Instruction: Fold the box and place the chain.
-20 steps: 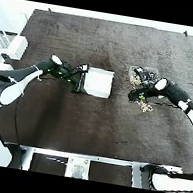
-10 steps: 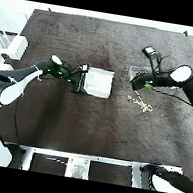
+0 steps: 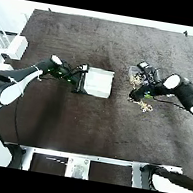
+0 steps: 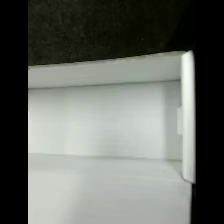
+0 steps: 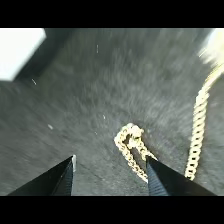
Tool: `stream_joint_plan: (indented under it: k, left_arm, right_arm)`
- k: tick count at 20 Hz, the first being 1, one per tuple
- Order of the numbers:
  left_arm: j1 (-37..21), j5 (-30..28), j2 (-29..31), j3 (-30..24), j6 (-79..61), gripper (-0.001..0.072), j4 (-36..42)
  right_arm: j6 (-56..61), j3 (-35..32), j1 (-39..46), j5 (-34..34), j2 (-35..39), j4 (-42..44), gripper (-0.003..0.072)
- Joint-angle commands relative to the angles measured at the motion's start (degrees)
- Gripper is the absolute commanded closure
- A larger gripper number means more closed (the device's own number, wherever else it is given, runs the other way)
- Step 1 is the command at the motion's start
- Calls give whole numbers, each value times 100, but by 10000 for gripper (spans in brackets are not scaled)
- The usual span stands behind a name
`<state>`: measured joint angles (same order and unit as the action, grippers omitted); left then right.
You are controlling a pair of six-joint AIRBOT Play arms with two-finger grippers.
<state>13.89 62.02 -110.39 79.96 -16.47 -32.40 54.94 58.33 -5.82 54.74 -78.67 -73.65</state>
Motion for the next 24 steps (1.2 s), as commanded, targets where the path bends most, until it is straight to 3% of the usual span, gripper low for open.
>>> stream_joint_plan:
  k: [1,11,18,24]
  left_arm:
    - [0,-2,2,2,0,227,0]
    - [-2,-2,2,2,0,227,0]
    - [0,-2,2,2,0,227,0]
    - [0,-2,2,2,0,227,0]
  right_arm:
    - [-341,-46,26,-48,-664,-175,138]
    - [-378,24,31,-577,-828,-776,138]
    - [-468,457,26,-92,-549,-780,138]
    - [-916,452,31,-160,-584,-289,141]
